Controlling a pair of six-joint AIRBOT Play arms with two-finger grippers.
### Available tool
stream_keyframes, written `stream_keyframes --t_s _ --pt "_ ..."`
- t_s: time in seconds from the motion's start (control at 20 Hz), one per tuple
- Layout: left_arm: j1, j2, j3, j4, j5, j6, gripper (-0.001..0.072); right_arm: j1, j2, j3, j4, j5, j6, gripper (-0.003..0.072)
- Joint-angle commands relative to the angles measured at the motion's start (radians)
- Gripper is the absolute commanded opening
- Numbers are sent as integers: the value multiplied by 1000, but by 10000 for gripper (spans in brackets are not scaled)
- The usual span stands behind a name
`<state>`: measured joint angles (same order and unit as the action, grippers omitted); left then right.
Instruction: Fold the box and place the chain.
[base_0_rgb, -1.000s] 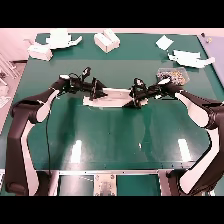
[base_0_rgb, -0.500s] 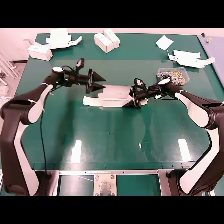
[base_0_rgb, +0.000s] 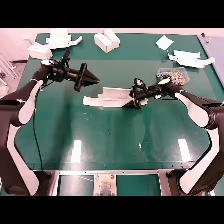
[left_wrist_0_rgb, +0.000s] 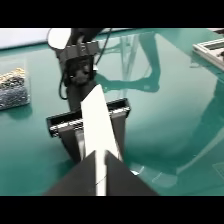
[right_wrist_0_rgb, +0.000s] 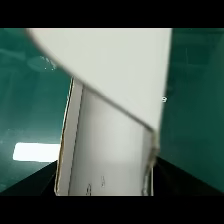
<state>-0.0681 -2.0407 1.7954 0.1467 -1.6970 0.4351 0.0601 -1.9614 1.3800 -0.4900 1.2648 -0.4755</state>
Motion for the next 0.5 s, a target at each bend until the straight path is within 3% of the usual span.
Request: stream_keyframes --t_s 0.0,0.15,0.45 --pt "5 39 0 3 -87 -8 20 0 0 0 0 0 0 561" --pt "5 87 -1 8 -47 -19 17 0 0 0 0 0 0 562" --pt "0 209 -6 89 182 -274 14 0 0 0 0 0 0 561"
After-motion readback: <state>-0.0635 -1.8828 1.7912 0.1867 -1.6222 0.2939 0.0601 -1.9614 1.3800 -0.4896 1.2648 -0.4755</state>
